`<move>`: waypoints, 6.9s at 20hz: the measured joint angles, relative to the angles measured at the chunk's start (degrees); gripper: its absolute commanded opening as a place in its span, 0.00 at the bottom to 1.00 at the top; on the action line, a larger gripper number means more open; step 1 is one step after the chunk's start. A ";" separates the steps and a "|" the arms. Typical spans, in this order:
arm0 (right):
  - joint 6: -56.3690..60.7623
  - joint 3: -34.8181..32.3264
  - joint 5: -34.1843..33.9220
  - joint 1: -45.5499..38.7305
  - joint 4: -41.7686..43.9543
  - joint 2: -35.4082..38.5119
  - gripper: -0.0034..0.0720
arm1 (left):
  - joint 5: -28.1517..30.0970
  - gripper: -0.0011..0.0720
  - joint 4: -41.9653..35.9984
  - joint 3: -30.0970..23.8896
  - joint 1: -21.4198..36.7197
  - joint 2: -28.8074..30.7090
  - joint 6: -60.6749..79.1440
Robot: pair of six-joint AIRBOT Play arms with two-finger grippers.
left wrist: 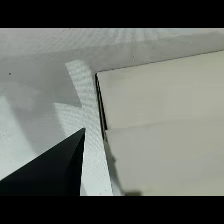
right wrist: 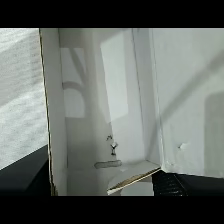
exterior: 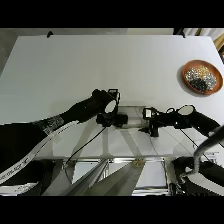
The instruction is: Fold the box and place the chain.
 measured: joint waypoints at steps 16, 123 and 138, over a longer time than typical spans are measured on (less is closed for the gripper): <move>0.02 0.00 0.00 0.00 0.02 0.00 0.63 | -9.29 0.36 4.46 5.99 -1.62 -4.35 -0.46; -0.02 0.02 0.02 0.00 0.00 0.00 0.63 | 14.99 0.99 -45.38 -23.98 18.16 5.18 149.57; 0.15 0.00 0.07 0.00 0.02 0.00 0.63 | 18.40 0.55 -49.77 -23.96 15.85 3.37 146.16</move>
